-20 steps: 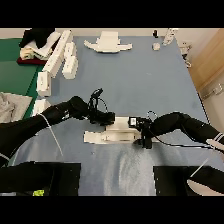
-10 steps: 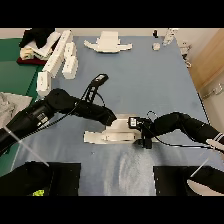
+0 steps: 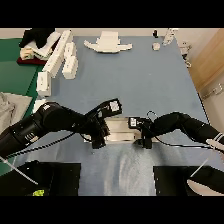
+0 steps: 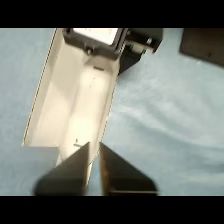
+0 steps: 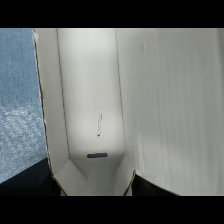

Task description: Fold the box.

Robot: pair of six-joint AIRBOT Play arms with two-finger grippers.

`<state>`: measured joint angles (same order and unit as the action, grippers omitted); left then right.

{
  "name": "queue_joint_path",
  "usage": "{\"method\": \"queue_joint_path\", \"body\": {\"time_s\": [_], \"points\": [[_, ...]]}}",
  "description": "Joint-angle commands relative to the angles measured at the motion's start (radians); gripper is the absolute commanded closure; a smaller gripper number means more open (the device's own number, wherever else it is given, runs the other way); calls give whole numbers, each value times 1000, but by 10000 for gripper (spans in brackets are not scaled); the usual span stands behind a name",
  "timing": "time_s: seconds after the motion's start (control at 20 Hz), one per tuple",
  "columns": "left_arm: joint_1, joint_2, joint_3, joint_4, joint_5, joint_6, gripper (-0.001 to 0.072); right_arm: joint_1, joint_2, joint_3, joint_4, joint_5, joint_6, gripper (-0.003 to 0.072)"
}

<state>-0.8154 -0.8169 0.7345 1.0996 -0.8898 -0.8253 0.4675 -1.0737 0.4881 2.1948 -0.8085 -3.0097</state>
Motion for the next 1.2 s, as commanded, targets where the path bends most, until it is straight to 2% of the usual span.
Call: {"method": "queue_joint_path", "body": {"time_s": [0.0, 0.15, 0.3, 0.45, 0.55, 0.7, 0.75, 0.85, 1.0, 1.15], "points": [[67, 5, -87, 25, 63, 174, 21, 0, 0, 0, 0, 0, 1, 166], [139, 2, -186, -29, 142, 338, 21, 0, 0, 0, 0, 0, 1, 167], [187, -13, -258, -57, 172, 469, 20, 0, 0, 0, 0, 0, 1, 167], [200, -44, -284, -84, 214, 510, 21, 0, 0, 0, 0, 0, 1, 166], [200, -70, -286, -172, 258, 596, 21, 0, 0, 0, 0, 0, 1, 166], [200, -114, -286, -294, 259, 716, 23, 0, 0, 0, 0, 0, 1, 167], [200, -129, -286, -306, 260, 734, 74, 0, 0, 0, 0, 0, 1, 167], [200, -146, -286, -328, 262, 773, 314, 0, 0, 0, 0, 0, 1, 167], [200, -150, -286, -401, 262, 859, 546, 0, 0, 0, 0, 0, 1, 167], [200, -150, -286, -481, 262, 914, 547, 0, 0, 0, 0, 0, 1, 167]]}}
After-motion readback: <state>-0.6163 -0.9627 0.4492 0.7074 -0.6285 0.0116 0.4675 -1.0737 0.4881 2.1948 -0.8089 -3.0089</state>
